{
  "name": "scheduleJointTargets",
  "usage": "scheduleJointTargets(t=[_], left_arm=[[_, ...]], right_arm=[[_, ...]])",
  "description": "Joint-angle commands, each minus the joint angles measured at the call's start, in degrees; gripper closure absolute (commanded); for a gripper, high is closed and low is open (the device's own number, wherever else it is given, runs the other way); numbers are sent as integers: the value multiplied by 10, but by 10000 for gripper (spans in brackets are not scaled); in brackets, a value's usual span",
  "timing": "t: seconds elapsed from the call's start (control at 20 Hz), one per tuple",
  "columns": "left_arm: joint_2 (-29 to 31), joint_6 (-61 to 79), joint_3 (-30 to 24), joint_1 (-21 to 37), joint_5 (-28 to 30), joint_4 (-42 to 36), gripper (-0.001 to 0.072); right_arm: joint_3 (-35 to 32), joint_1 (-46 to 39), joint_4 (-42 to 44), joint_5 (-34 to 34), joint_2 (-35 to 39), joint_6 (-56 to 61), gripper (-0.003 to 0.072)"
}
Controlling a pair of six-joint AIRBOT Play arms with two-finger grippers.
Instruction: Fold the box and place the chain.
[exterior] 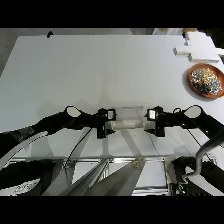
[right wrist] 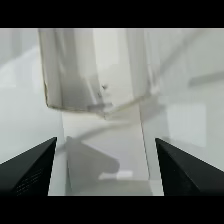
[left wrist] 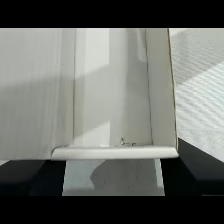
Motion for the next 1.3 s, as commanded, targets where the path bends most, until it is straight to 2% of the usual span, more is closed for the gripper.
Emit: scheduleJointTargets(t=[0.0, 0.1, 0.2, 0.25, 0.3, 0.5, 0.6, 0.65, 0.7, 0.75, 0.8, 0.85, 0.95, 1.0, 1.1, 1.25], left_arm=[[0, 1, 0, 0, -1, 0, 542], [0, 1, 0, 0, -1, 0, 542], [0, 1, 0, 0, -1, 0, 542], [0, 1, 0, 0, -1, 0, 542], [0, 1, 0, 0, -1, 0, 542], [0, 1, 0, 0, -1, 0, 542], [0, 1, 0, 0, -1, 0, 542], [0, 1, 0, 0, -1, 0, 542], [0, 1, 0, 0, -1, 0, 542], [0, 1, 0, 0, -1, 0, 542], [0, 1, 0, 0, -1, 0, 542], [0, 1, 0, 0, -3, 0, 542], [0, 1, 0, 0, -2, 0, 542], [0, 1, 0, 0, -3, 0, 542], [0, 1, 0, 0, -3, 0, 542], [0, 1, 0, 0, -3, 0, 542]], right_arm=[[1, -34, -49, 28, 39, 92, 62], [1, -35, -49, 31, 61, 118, 242], [1, -35, -24, 44, 89, 124, 478], [1, -32, -2, 55, 102, 123, 626], [1, -26, 24, 62, 111, 119, 668], [1, 15, 142, 68, 122, 120, 667], [6, 34, 134, 68, 122, 120, 638], [9, 34, 117, 68, 122, 125, 437], [9, 33, 99, 57, 122, 138, 345], [9, 28, 81, 47, 122, 156, 341], [12, 24, 79, 45, 122, 167, 349], [20, 23, 89, 48, 122, 169, 393], [42, 23, 133, 71, 118, 160, 630], [54, 24, 163, 85, 108, 151, 668], [77, 47, 216, 83, 73, 136, 668], [106, 96, 227, 14, -6, 149, 668]])
